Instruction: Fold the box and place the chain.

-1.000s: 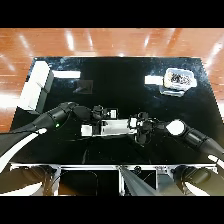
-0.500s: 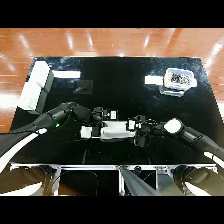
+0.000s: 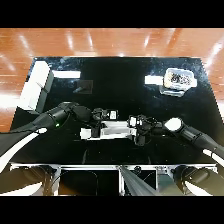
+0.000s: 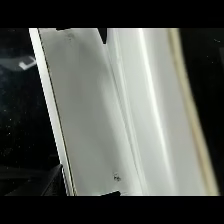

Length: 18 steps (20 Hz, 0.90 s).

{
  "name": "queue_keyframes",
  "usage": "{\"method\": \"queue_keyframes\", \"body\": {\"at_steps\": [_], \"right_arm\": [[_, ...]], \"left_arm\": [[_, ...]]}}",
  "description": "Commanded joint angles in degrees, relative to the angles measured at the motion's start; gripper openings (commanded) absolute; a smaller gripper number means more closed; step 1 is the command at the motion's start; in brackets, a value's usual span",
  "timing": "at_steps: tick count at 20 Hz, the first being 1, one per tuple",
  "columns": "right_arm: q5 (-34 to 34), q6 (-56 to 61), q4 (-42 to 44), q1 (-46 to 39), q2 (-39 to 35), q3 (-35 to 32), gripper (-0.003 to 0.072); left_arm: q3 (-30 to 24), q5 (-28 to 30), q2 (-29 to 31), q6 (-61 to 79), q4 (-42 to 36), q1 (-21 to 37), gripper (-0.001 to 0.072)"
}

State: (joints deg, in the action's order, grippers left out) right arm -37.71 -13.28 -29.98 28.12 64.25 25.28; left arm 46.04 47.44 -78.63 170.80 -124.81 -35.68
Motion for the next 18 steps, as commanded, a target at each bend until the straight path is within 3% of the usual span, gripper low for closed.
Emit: {"method": "queue_keyframes", "body": {"at_steps": [1,2,3,4,18], "right_arm": [[-0.3,2.5,0.7,1.0,0.1,0.0,0.0548],[-0.2,3.0,0.2,1.0,0.1,0.0,0.0549],[0.0,4.4,-0.8,1.0,0.1,0.0,0.0598],[0.0,5.7,-1.7,1.0,0.1,0.0,0.0693],[2.2,5.8,-5.0,1.0,2.1,0.0,0.0691]], "left_arm": [[1.8,0.2,-1.3,-0.2,-0.4,0.0,0.002],[2.5,0.2,-1.8,-0.2,-0.4,0.0,0.002],[2.9,0.2,-2.2,-0.2,-0.4,0.0,0.002],[2.9,0.1,-2.3,-0.2,-0.4,0.0,0.002],[2.9,1.0,-2.4,-3.1,-0.4,0.0,0.0021]]}}
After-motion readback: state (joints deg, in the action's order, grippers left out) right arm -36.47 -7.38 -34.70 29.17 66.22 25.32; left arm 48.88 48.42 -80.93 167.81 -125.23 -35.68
